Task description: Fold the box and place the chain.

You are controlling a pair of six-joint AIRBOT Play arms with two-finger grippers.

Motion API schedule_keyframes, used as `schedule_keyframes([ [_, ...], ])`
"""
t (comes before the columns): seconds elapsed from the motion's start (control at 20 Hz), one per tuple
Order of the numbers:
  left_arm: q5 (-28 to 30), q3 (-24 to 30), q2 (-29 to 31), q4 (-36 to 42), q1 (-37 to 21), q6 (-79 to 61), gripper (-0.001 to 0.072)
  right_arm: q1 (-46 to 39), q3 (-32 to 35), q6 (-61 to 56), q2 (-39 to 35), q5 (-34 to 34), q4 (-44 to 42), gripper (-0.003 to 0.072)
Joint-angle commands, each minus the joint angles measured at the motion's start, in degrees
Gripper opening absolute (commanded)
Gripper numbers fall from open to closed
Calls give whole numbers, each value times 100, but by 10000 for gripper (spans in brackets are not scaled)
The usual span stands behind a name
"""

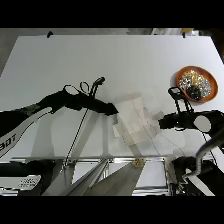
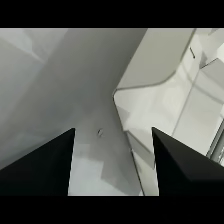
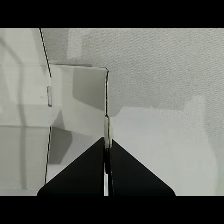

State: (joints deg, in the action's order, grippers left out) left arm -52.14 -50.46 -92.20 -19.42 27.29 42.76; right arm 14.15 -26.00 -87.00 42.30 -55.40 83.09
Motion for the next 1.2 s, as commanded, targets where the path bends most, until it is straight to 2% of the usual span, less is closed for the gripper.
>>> schedule_keyframes([
  [0.0,13,-190,-289,461,133,-251,536,7,0,-2,-4,-2,0,14],
  [0.2,-52,-516,-494,271,345,85,533,7,0,-2,-4,0,-2,14],
  [0.4,-734,-535,-697,-256,354,225,507,7,0,-2,-4,50,-2,14],
  [0.5,-807,-535,-737,-251,358,212,494,7,0,-2,-4,101,-2,14],
  [0.55,-809,-538,-737,-247,363,153,449,7,0,-2,-4,101,-2,14],
  [0.65,-820,-538,-737,-256,372,57,268,7,0,-2,-4,98,-2,14],
  [0.7,-876,-538,-737,-256,372,-70,249,7,0,-2,-4,98,-2,14],
  [0.8,-1032,-538,-734,-339,369,-315,125,7,0,-2,-4,101,-2,14],
  [0.9,-1023,-538,-717,-422,369,-481,38,7,0,-2,-4,105,-2,14],
  [1.0,-1016,-540,-686,-420,365,-789,5,7,-2,0,-9,109,-9,14],
  [1.15,-966,-544,-509,-404,365,-1272,5,7,-7,7,-151,177,-142,14],
])
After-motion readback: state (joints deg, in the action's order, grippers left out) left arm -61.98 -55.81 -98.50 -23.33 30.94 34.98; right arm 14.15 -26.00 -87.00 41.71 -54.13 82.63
